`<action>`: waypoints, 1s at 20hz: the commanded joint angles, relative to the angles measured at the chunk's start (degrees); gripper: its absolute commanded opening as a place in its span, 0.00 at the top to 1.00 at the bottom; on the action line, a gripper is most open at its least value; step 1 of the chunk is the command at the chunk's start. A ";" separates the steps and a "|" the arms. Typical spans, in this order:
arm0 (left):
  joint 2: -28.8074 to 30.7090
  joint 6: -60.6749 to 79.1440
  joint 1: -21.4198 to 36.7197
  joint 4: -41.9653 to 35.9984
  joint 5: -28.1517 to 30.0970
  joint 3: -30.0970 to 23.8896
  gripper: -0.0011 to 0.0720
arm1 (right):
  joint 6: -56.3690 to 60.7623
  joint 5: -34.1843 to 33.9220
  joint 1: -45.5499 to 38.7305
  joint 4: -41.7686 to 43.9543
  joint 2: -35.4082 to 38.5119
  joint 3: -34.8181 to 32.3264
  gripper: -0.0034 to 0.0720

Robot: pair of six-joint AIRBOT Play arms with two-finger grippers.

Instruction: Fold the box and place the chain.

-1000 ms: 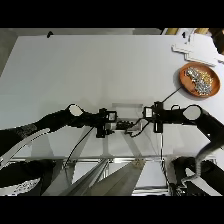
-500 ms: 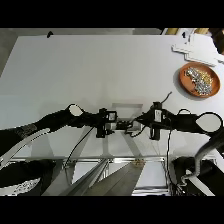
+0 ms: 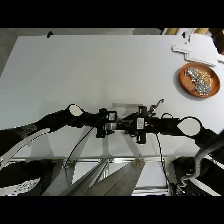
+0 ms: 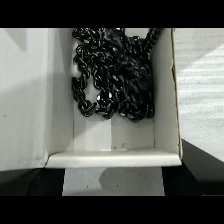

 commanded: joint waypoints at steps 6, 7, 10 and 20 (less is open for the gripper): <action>0.00 0.02 0.00 0.02 0.00 0.02 0.69 | 0.26 7.04 -13.53 -13.38 4.31 0.07 0.56; 0.00 0.02 0.00 0.00 0.00 0.02 0.69 | 1.01 9.79 -16.50 -15.89 4.17 0.04 0.57; 0.00 0.02 0.00 0.00 0.02 0.02 0.69 | 1.03 15.26 -25.18 -21.38 2.23 -0.02 0.62; 0.00 0.02 0.00 0.02 0.00 0.02 0.69 | -2.12 11.78 -21.77 -18.53 -14.12 -0.02 0.70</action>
